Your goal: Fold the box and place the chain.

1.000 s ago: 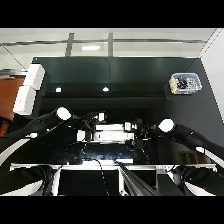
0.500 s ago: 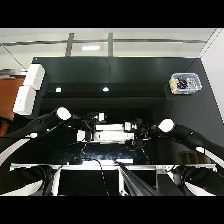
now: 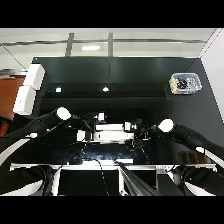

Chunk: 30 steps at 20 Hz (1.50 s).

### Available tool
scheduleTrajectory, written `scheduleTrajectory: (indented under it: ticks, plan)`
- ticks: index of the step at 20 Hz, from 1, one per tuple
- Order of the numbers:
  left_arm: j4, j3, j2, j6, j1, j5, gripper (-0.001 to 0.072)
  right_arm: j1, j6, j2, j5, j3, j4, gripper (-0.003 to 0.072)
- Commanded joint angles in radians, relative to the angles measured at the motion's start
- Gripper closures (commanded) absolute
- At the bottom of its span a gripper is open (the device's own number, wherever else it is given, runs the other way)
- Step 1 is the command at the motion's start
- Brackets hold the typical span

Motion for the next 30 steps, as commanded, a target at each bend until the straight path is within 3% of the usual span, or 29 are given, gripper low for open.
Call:
scheduleTrajectory:
  ticks: [1, 12, 14, 15, 17, 18, 19, 20, 26, 30]
  plan:
    - [0.000, 0.001, -0.001, -0.002, 0.000, 0.002, 0.0677, 0.001, 0.000, -0.001, -0.001, 0.000, 0.001, 0.0307]
    - [-0.001, 0.001, 0.000, -0.002, 0.000, 0.002, 0.0670, 0.001, 0.000, -0.001, -0.001, 0.000, 0.001, 0.0307]
    - [-0.001, 0.001, 0.000, -0.002, 0.000, 0.002, 0.0460, 0.001, 0.000, -0.001, -0.002, 0.000, 0.001, 0.0307]
    - [-0.001, 0.001, 0.000, -0.002, 0.001, 0.002, 0.0394, 0.001, 0.000, -0.001, -0.001, 0.000, 0.001, 0.0307]
    - [-0.001, 0.001, 0.008, -0.002, 0.001, 0.003, 0.0388, 0.001, 0.000, -0.001, -0.002, 0.000, 0.001, 0.0306]
    - [0.000, 0.001, 0.017, -0.002, 0.002, 0.002, 0.0286, 0.001, 0.000, -0.001, -0.002, 0.000, 0.001, 0.0307]
    - [-0.001, 0.001, 0.028, -0.002, 0.003, 0.003, 0.0068, 0.001, 0.001, -0.001, -0.002, 0.000, 0.001, 0.0307]
    - [0.000, 0.001, 0.039, -0.014, 0.005, 0.006, -0.0007, 0.001, 0.001, -0.001, -0.002, 0.000, 0.001, 0.0307]
    - [0.003, 0.001, 0.131, -0.071, 0.056, -0.014, -0.0007, 0.001, 0.001, -0.001, -0.002, 0.000, 0.002, 0.0307]
    - [0.119, 0.001, 0.227, -0.203, 0.098, -0.075, -0.0007, 0.001, 0.024, -0.001, -0.038, 0.000, 0.017, 0.0307]
